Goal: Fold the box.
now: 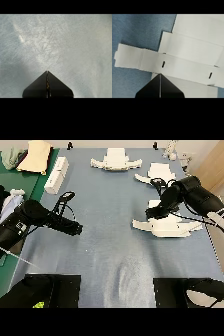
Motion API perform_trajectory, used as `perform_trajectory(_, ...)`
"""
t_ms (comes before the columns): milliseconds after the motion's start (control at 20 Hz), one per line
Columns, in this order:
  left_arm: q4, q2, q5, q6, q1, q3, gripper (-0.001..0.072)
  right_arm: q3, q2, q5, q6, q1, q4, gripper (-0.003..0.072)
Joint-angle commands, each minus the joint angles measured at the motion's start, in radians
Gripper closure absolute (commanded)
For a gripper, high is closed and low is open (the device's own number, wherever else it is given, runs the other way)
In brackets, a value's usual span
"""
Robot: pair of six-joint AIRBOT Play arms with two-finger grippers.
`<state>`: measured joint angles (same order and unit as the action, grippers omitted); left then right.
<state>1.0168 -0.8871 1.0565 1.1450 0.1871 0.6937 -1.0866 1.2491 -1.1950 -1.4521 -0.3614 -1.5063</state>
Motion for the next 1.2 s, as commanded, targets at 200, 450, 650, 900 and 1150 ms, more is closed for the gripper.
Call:
perform_trajectory(200,0.0,0.001,0.0,0.0,0.0,-0.001,0.0694,0.0,0.0,0.0,0.0,0.0,0.0,0.0674)
perform_trajectory(450,0.0,0.001,0.0,0.0,0.0,-0.001,0.0694,-0.001,0.0,0.0,0.0,0.0,0.0,0.0674)
perform_trajectory(650,0.0,0.001,0.0,0.0,0.0,-0.001,0.0694,0.0,0.0,0.003,0.001,0.0,-0.002,0.0674)
perform_trajectory(900,-0.014,0.001,-0.002,0.0,0.0,-0.001,0.0694,0.0,0.003,0.069,0.042,0.0,-0.124,0.0674)
perform_trajectory(1150,-0.015,0.001,-0.034,0.0,0.0,-0.001,0.0694,-0.059,0.007,0.037,0.252,0.039,-0.046,0.068)
